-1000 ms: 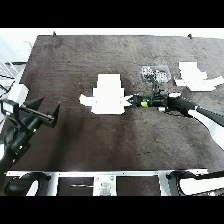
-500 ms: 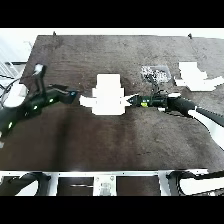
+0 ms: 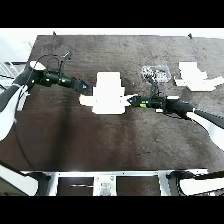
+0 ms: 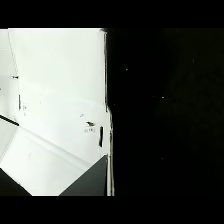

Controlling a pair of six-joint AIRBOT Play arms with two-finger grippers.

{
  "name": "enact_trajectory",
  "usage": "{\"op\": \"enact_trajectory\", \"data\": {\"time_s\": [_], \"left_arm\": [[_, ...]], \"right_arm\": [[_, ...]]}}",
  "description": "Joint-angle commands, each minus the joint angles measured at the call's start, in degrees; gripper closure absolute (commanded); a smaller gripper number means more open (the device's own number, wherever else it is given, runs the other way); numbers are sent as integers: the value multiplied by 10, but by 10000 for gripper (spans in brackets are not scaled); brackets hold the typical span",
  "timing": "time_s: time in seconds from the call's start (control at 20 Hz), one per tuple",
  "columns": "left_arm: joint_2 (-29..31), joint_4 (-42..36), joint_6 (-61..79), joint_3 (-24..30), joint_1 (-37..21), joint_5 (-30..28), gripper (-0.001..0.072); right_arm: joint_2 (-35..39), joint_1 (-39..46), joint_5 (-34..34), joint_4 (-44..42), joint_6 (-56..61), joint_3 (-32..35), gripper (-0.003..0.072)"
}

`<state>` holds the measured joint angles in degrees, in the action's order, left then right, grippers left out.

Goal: Fold the box and place the chain.

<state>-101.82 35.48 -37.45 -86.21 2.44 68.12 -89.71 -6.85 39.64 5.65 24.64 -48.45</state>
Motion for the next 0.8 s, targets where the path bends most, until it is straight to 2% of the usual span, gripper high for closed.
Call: {"op": "enact_trajectory", "data": {"time_s": [0.0,0.25,0.65,0.75], "left_arm": [[-77,50,-50,-115,0,70,-11],[-128,33,-54,-189,0,93,-11],[-170,12,-10,-197,37,76,-11],[-186,10,-11,-213,42,69,-11]], "right_arm": [[0,-5,-7,-25,-30,4,680],[-3,-10,-9,-25,-48,5,679],[-9,-13,-7,-26,-70,5,679],[-9,-13,-7,-24,-74,5,679]]}}
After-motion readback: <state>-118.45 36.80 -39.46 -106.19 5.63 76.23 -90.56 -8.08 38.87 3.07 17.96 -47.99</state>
